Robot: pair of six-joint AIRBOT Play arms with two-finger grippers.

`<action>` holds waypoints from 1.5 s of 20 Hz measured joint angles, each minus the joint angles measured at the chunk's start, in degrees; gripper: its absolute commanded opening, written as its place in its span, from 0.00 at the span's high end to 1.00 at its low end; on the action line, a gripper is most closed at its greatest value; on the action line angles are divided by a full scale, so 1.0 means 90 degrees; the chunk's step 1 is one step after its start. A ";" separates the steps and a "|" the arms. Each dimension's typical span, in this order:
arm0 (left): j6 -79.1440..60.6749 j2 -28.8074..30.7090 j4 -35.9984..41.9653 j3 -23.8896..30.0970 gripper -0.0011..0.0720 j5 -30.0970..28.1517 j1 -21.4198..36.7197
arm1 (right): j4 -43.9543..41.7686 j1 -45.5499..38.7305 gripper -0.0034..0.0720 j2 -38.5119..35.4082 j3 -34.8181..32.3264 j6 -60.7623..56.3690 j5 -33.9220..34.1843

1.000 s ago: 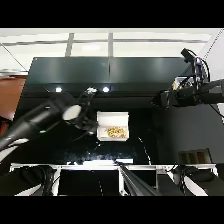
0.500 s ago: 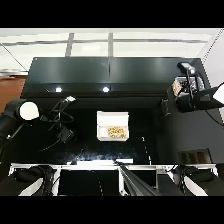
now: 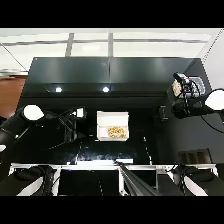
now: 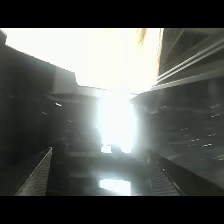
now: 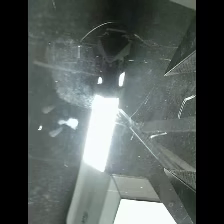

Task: Fold the box and place the chain.

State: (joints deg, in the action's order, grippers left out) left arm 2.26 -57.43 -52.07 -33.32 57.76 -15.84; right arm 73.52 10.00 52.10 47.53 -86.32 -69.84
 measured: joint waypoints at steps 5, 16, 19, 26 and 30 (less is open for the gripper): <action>-0.1292 -0.0622 0.0605 0.0015 0.04 -0.0211 -0.0063 | -0.0012 0.0000 0.02 0.0000 -0.0019 -0.0032 0.0109; -0.1906 -0.1394 0.1768 0.0015 0.04 -0.0321 -0.0610 | -0.0194 0.0000 0.02 0.0000 -0.0019 -0.0083 0.0481; -0.1926 -0.1460 0.1931 0.0015 0.04 -0.0372 -0.0668 | -0.0206 0.0000 0.02 0.0000 -0.0019 -0.0107 0.0505; -0.1926 -0.1707 0.2018 0.0015 0.03 -0.0413 -0.0695 | -0.0216 0.0000 0.02 0.0000 -0.0019 -0.0170 0.0525; -0.1906 -0.1807 0.2028 0.0010 0.03 -0.0420 -0.0699 | -0.0216 0.0000 0.02 0.0000 -0.0019 -0.0192 0.0529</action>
State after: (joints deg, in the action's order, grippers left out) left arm -14.90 -73.69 -33.82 -33.23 53.98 -22.13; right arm 71.57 10.00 52.10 47.35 -88.05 -65.08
